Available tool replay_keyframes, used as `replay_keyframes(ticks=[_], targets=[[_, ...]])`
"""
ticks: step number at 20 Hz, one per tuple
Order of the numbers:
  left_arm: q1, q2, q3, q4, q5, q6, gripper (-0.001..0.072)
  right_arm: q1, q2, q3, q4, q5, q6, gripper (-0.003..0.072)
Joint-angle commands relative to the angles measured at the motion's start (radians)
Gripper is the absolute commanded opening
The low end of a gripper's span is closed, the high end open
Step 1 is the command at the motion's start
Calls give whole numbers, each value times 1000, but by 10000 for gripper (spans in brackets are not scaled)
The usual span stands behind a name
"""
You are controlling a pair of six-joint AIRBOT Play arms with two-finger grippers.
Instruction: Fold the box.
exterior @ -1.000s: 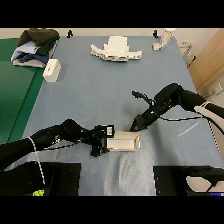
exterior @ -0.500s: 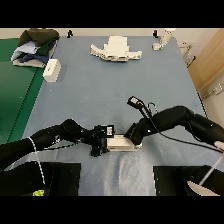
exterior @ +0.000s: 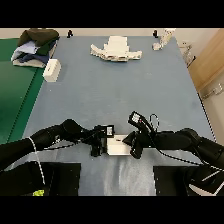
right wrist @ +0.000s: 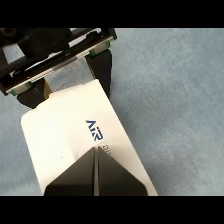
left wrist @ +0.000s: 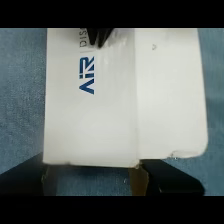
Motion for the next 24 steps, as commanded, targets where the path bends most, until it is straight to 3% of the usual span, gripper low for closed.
replay_keyframes(ticks=[1,3,5,7,9,15,24], targets=[[0,1,0,0,0,0,524,15,10,16,-69,24,-2,74],[0,1,0,0,0,0,524,15,10,39,-110,2,-2,196],[0,1,0,0,0,0,524,16,10,66,-129,-71,-24,370],[0,1,0,0,0,0,524,24,9,84,-129,-139,-92,443],[0,1,0,0,0,0,524,54,7,84,-147,-145,-146,587],[0,1,0,0,0,0,524,100,-36,89,-395,-69,-172,599],[0,1,0,0,0,0,524,109,-34,126,-397,-71,-172,598]])
